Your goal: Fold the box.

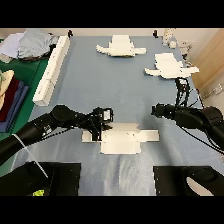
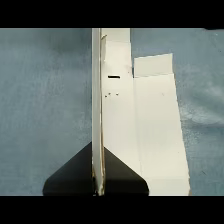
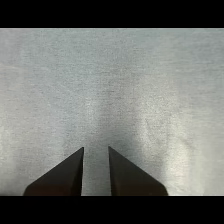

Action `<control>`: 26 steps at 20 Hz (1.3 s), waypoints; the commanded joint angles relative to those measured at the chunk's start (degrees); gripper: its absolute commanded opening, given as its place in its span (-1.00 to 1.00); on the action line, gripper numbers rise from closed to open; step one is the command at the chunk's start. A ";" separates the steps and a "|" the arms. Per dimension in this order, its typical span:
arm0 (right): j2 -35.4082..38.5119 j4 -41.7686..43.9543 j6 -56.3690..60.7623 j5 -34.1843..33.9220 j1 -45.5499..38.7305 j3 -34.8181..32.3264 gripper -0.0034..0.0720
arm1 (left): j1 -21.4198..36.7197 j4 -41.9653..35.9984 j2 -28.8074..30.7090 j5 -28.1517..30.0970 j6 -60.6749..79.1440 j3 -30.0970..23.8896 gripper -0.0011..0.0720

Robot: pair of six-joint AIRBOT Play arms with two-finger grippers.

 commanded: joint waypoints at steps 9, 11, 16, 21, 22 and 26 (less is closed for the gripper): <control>-0.02 0.52 0.00 -0.02 0.07 0.07 -0.24 | 0.48 1.11 -4.92 -3.76 -1.66 0.68 -0.93; -0.02 1.44 -0.02 -0.02 0.07 0.04 -0.24 | 0.48 1.14 -4.92 -4.48 -2.10 0.63 -0.94; 0.00 3.63 -0.02 -2.69 0.07 0.07 -0.30 | 0.48 1.16 -4.92 -7.41 -2.08 0.63 -0.94; 1.49 10.78 -1.20 -11.37 0.07 0.22 -0.92 | 0.48 1.14 -4.90 -6.64 -1.84 0.63 -0.94; 2.62 13.20 -2.45 -15.26 0.15 0.74 -0.91 | 0.48 1.14 -4.90 -6.67 -1.84 0.63 -0.93; 9.27 19.61 -3.37 -32.22 4.92 1.68 -0.92 | 0.48 1.14 -4.90 -6.62 -1.84 0.63 -0.94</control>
